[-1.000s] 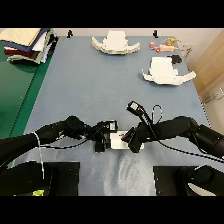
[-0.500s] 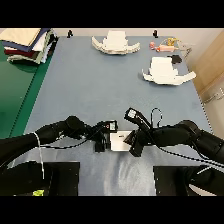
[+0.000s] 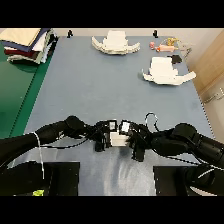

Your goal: Fold the box.

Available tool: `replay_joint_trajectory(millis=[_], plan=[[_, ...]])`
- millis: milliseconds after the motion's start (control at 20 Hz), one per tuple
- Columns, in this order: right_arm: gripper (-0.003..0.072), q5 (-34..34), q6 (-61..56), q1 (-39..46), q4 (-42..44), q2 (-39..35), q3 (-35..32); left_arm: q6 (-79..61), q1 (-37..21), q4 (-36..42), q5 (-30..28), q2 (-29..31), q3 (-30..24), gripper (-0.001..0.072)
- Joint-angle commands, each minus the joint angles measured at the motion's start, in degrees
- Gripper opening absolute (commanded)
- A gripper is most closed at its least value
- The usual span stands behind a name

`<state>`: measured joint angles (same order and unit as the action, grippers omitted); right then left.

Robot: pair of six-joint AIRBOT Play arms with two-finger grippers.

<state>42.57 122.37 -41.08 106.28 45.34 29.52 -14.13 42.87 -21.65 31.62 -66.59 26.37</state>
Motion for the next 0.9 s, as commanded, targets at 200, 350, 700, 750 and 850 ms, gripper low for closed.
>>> replay_joint_trajectory(millis=[200, 350, 700, 750, 850], plan=[[0.0136, 8.28, -0.37, -0.48, 0.96, -0.09, 5.81, -0.20, -0.04, -0.13, 0.33, -0.02, -0.02, 0.0527], [0.0136, 11.39, -0.39, -0.46, 3.04, -0.07, 8.52, -0.20, -0.04, -0.13, 0.33, -0.02, -0.02, 0.0527], [0.0249, 4.83, -0.35, -0.42, -9.33, 0.00, 11.06, -0.20, -0.04, -0.13, 0.33, -0.02, 0.00, 0.0527], [0.0249, 3.56, -0.35, -0.42, -12.41, 0.04, 11.06, -0.20, -0.04, -0.13, 0.33, -0.02, -0.02, 0.0527], [0.0394, 2.43, 0.02, -0.42, -15.04, 0.09, 11.06, -0.20, -0.04, -0.13, 0.33, -0.02, -0.02, 0.0527]])
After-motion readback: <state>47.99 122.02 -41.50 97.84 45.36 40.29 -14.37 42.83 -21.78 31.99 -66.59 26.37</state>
